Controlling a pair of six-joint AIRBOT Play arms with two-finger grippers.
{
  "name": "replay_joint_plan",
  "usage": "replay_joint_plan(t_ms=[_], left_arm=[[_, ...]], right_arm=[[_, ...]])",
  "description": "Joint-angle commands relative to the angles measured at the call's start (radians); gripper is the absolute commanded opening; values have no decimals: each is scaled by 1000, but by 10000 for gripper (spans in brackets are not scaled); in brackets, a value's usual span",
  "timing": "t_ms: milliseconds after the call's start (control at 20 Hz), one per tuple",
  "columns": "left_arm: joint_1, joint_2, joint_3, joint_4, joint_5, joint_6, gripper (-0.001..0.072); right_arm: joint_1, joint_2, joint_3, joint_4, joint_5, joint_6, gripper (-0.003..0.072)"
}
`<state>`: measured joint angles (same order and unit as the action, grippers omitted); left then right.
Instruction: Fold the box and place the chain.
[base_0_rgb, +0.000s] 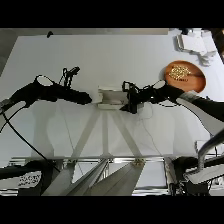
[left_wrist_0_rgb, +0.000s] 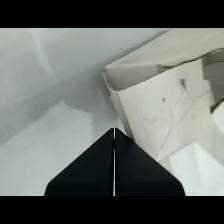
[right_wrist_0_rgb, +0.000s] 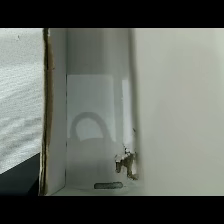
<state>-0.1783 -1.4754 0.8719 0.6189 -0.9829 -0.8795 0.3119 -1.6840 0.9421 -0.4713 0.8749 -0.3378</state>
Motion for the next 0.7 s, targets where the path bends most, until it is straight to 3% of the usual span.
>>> replay_joint_plan(t_ms=[0, 200, 550, 600, 650], left_arm=[[-1, 7, 0, -77, -16, 8, 23], [7, 9, 0, -100, -17, 3, 286], [29, 8, 0, -132, -21, 4, 289], [29, 8, 0, -133, -22, 4, 319], [27, 8, 0, -133, -26, 4, 405]], right_arm=[[0, 1, 0, 0, 0, 0, 457], [0, 1, 0, 0, 0, 0, 457], [0, 1, 0, 0, 0, 0, 457], [0, 1, 0, 0, 0, 0, 457], [0, 1, 0, 0, 0, 0, 457]])
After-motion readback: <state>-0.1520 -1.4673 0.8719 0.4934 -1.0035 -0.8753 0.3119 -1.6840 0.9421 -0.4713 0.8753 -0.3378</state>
